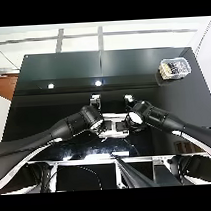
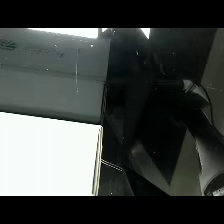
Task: Fold the box and place the chain.
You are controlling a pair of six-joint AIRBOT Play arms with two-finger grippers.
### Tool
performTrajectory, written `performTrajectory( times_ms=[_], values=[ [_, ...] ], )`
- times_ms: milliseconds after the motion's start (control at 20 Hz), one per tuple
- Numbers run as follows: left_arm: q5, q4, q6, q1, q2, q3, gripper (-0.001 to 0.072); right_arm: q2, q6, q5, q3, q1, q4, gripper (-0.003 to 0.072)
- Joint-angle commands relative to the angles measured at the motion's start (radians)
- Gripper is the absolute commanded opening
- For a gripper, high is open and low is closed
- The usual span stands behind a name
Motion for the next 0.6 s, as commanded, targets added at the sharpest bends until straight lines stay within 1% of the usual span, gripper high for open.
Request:
performTrajectory(
  times_ms=[0, 250, 400, 550],
  values=[
    [0.001, -0.003, -0.001, 0.000, 0.000, 0.000, 0.0034, 0.036, -0.023, -0.004, 0.003, 0.000, -0.005, 0.0310],
    [0.001, -0.003, -0.001, 0.000, 0.000, 0.000, 0.0034, 0.094, -0.074, 0.035, 0.061, 0.000, -0.023, 0.0310],
    [0.001, -0.003, -0.001, 0.000, 0.000, 0.000, 0.0034, 0.126, -0.107, 0.098, 0.113, -0.003, -0.063, 0.0310],
    [0.001, -0.003, -0.001, 0.000, 0.000, 0.000, 0.0034, 0.190, -0.158, 0.176, 0.153, -0.013, -0.116, 0.0310]
  ],
)
